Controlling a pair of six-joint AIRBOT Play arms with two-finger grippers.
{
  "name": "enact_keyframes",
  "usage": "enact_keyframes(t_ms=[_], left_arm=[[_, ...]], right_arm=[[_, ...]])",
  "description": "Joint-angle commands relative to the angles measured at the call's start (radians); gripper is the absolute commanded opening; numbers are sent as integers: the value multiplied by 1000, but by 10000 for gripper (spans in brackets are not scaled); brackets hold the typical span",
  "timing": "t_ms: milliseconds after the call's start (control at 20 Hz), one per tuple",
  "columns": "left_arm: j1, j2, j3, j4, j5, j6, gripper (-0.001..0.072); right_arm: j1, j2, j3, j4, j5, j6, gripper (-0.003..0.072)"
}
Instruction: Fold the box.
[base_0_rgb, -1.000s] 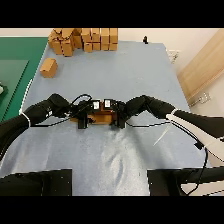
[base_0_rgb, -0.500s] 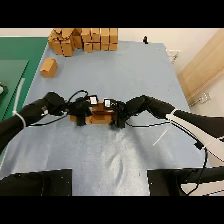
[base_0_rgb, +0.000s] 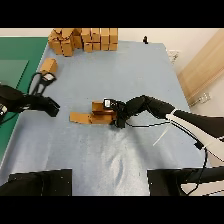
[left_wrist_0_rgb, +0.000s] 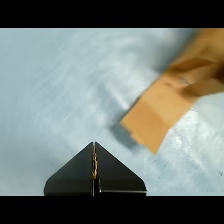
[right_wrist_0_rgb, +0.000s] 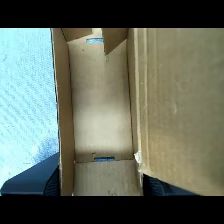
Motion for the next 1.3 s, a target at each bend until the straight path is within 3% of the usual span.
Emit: enact_keyframes(t_ms=[0,350,550,800,850,900,950,1000,1250], left_arm=[[109,-68,-1,30,-117,-341,11],[-110,-319,-1,-188,-143,-344,12],[-223,-307,22,-325,-133,-238,11],[-230,-254,31,-454,-187,-131,16],[-231,-256,31,-458,-211,-116,36],[-230,-257,31,-459,-226,-105,326],[-230,-257,31,-464,-232,-109,441],[-230,-257,31,-475,-228,-107,406],[-234,-260,31,-493,-177,-113,407]], right_arm=[[0,0,1,0,0,0,503],[0,0,1,0,0,0,503],[0,0,1,0,0,0,503],[0,0,1,0,0,0,503],[0,0,1,0,0,0,503],[0,0,1,0,0,0,503],[0,0,1,0,0,0,503],[0,0,1,0,0,0,503],[0,0,1,0,0,-1,503]])
